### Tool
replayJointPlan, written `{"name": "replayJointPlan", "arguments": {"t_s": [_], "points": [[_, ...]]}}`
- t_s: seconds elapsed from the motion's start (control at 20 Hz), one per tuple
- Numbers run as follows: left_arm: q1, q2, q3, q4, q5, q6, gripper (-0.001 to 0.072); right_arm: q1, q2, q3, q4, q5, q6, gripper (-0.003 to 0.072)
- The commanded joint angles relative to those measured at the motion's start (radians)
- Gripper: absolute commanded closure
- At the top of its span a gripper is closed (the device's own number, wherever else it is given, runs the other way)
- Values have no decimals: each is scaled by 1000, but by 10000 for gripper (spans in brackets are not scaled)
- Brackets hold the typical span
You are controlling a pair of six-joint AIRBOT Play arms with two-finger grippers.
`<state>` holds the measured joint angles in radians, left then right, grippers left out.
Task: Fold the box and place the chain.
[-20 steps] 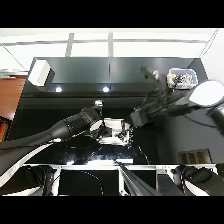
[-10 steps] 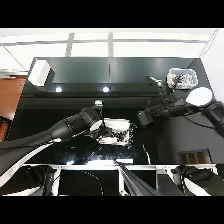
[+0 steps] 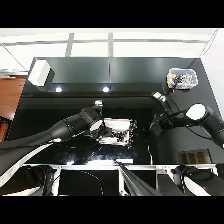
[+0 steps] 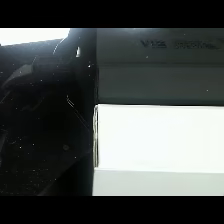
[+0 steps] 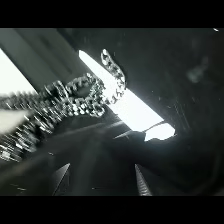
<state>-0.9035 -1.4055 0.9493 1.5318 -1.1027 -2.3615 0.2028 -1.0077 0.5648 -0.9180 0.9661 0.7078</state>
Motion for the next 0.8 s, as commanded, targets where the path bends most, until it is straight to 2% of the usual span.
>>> {"name": "replayJointPlan", "arguments": {"t_s": [0.0, 0.05, 0.1, 0.15, 0.4, 0.55, 0.75], "points": [[-1, 0, 0, 0, 0, 0, 677, 77, -21, -52, -5, -74, -256, 183], [-1, 0, 0, 0, 0, 0, 677, 115, -28, -59, 9, -69, -330, 182], [-1, 0, 0, 0, 0, 0, 677, 152, -31, -65, 16, -69, -377, 100], [0, 0, 0, 0, 0, 0, 677, 188, -32, -68, 23, -77, -408, -34], [-1, 0, 0, 0, 1, 0, 677, 248, -32, -68, 33, -229, -511, -34], [-1, 0, 0, 0, 1, 0, 677, 248, -44, -68, 36, -275, -608, -34], [-1, 0, 0, 0, 1, 0, 677, 248, -84, -68, 190, -271, -747, -34]]}}
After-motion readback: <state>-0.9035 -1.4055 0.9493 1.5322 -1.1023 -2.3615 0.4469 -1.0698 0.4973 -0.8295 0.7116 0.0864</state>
